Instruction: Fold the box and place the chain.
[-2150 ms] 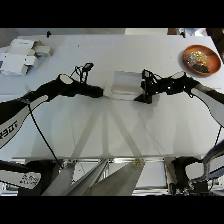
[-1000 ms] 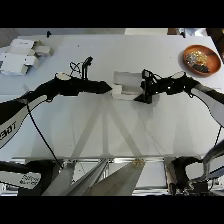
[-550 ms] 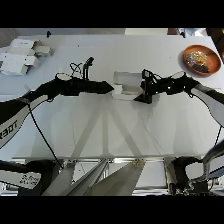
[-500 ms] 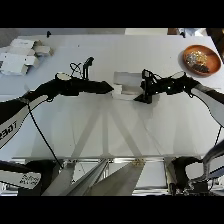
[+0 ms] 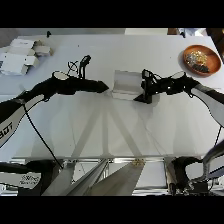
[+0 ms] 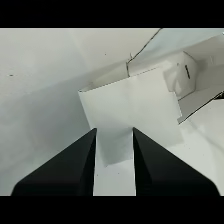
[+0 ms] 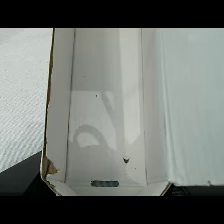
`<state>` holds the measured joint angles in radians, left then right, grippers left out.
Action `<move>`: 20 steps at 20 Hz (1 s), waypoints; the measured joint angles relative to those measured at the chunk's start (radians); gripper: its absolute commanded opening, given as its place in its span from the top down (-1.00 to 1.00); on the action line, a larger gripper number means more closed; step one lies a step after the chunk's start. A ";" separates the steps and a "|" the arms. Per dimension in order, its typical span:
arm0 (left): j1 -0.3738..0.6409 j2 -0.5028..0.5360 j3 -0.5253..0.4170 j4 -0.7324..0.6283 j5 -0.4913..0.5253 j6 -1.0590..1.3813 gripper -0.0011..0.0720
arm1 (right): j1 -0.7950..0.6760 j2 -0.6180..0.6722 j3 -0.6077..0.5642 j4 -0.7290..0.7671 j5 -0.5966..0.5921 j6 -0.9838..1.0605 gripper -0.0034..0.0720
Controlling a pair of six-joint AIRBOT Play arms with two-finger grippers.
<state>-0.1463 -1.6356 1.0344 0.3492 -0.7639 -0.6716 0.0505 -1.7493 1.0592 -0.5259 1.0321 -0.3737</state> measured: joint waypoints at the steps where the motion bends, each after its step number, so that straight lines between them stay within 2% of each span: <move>1: 0.001 0.002 0.000 0.002 0.002 0.000 0.22 | 0.000 0.000 0.000 0.000 0.000 0.000 -0.51; 7: 0.004 0.034 0.000 0.018 0.004 0.006 0.23 | 0.000 0.000 0.000 0.000 0.000 0.000 -0.51; 13: 0.051 0.055 0.000 0.150 0.011 -0.063 0.28 | 0.000 0.000 0.000 -0.001 0.000 0.000 -0.51; 16: 0.062 0.041 0.000 0.201 -0.010 -0.100 0.13 | 0.000 0.000 0.000 0.000 0.000 0.000 -0.51; 17: 0.064 0.032 0.000 0.206 -0.016 -0.107 -0.11 | 0.000 0.000 0.000 0.000 0.000 0.000 -0.51; 20: 0.066 -0.002 0.000 0.188 -0.051 -0.118 -0.15 | 0.000 0.000 0.000 -0.001 -0.001 0.000 -0.51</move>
<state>-0.0807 -1.6379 1.0344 0.5373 -0.8154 -0.7895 0.0505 -1.7493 1.0592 -0.5266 1.0313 -0.3740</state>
